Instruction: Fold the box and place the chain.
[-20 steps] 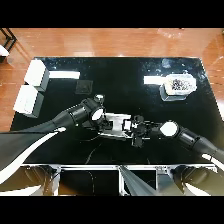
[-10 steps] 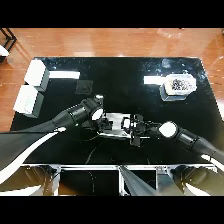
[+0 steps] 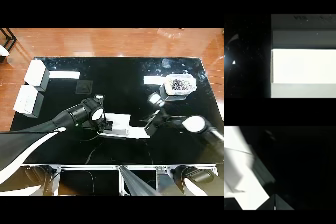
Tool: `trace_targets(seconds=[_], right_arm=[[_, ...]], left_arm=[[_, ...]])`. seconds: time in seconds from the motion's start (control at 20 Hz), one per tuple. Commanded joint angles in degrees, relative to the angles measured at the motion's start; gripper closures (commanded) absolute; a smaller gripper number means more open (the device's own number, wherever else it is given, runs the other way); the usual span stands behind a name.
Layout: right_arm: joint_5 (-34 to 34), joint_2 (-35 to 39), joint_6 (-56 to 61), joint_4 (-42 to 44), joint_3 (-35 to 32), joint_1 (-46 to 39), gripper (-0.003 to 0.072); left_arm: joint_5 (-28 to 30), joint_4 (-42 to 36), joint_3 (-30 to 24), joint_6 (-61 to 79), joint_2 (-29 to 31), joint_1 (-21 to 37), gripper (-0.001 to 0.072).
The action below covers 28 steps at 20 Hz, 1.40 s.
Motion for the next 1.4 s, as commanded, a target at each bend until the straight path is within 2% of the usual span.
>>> trace_targets(seconds=[0.0, 0.1, 0.2, 0.35, 0.6, 0.65, 0.75, 0.8, 1.0, 1.2, 1.35], right_arm=[[13.7, 2.6, 26.1, -7.2, 0.1, -17.7, 0.0667], [16.7, 2.4, 35.3, -9.8, -0.9, -25.7, 0.0667], [17.8, 0.2, 38.7, -8.0, -3.1, -27.3, 0.0667], [18.7, -7.1, 38.5, -2.3, -5.0, -22.3, 0.0667], [13.6, -16.8, 31.8, 12.3, -4.6, -9.8, 0.0666], [13.5, -17.3, 29.7, 15.0, -3.9, -8.0, 0.0642], [14.7, -17.4, 28.6, 16.9, -1.0, -5.9, 0.0055], [16.4, -17.4, 28.0, 16.3, 0.7, -5.6, 0.0017], [20.1, -17.4, 28.1, 16.1, 4.3, -5.2, 0.0018], [19.5, -17.4, 28.1, 16.4, 4.4, -1.8, 0.0018], [16.5, -17.4, 28.9, 16.5, 4.5, 2.6, 0.0019]], left_arm=[[-0.1, 0.0, 0.0, 0.0, 0.0, 0.0, 0.0689], [-0.1, 0.0, 0.0, 0.0, 0.0, 0.0, 0.0688], [-0.2, 0.0, 0.0, 0.0, 0.0, 0.0, 0.0689], [-0.2, 0.0, 0.0, 0.0, 0.0, 0.0, 0.0689], [-0.2, 0.0, 0.0, 0.0, 0.0, 0.0, 0.0689], [-0.2, 0.0, 0.0, 0.0, 0.0, 0.0, 0.0689], [-0.3, 0.0, 0.0, 0.0, 0.0, 0.0, 0.0689], [-0.4, -0.3, 0.0, 0.0, 0.0, 0.0, 0.0689], [-0.5, -0.3, 0.0, 0.0, 0.0, 0.0, 0.0689], [-1.3, -0.4, 0.0, 0.0, 0.0, 0.0, 0.0689], [-1.3, -0.5, 0.0, 0.0, 0.0, 0.0, 0.0689]])
